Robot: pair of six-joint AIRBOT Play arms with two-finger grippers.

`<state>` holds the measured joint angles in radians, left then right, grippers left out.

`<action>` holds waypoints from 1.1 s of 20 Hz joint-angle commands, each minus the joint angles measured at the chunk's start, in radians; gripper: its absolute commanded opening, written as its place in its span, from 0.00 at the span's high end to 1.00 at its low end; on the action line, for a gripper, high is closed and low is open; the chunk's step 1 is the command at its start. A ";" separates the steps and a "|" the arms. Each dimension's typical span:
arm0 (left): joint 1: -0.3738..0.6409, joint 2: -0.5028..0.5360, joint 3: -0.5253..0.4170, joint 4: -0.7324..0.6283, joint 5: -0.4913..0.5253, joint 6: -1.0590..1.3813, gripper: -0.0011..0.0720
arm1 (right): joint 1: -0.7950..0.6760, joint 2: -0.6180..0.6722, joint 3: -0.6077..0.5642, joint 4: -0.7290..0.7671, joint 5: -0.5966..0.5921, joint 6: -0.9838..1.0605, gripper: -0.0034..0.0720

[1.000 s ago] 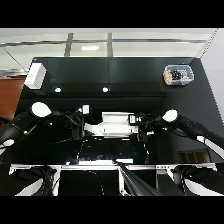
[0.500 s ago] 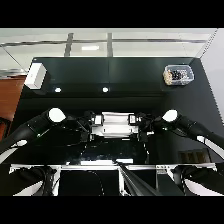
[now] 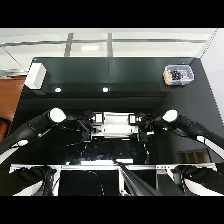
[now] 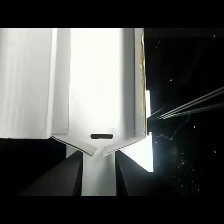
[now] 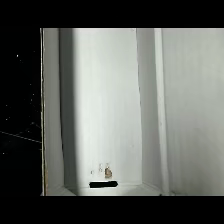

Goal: Fold the box and place the chain.

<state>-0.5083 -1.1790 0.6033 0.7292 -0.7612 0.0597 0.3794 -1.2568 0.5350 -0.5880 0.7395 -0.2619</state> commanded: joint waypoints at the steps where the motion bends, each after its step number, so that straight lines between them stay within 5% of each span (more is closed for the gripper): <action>1: -0.005 -0.019 0.000 -0.101 0.002 -0.001 0.67 | 0.001 0.000 0.001 0.000 0.000 0.000 0.79; 5: -0.042 -0.082 0.000 -0.257 0.026 0.026 0.67 | 0.001 0.000 0.001 0.000 0.000 0.000 0.79; 10: -0.043 -0.116 0.000 -0.266 0.047 0.015 0.69 | 0.001 0.000 0.001 0.000 0.000 0.000 0.79; 12: -0.043 -0.126 0.000 -0.266 0.044 0.011 0.93 | 0.001 0.000 0.001 0.000 0.000 0.000 0.79; 13: -0.044 -0.126 0.000 -0.267 0.043 0.011 0.91 | 0.001 0.000 0.001 0.000 0.000 0.000 0.79; 15: -0.044 -0.126 0.000 -0.266 0.044 0.010 0.34 | 0.001 0.000 0.001 0.000 0.000 0.000 0.79; 17: -0.043 -0.123 0.000 -0.247 0.043 0.011 0.64 | 0.001 0.000 0.001 0.000 0.000 0.000 0.79; 19: -0.043 -0.121 0.000 -0.246 0.041 0.010 0.39 | 0.001 0.000 0.001 0.000 0.000 0.000 0.79; 21: -0.039 -0.091 0.002 -0.193 0.043 0.010 0.83 | 0.001 0.000 0.001 0.000 0.000 0.000 0.79; 22: -0.032 -0.060 0.002 -0.159 0.043 -0.018 0.94 | 0.001 0.000 0.001 0.000 0.000 0.000 0.78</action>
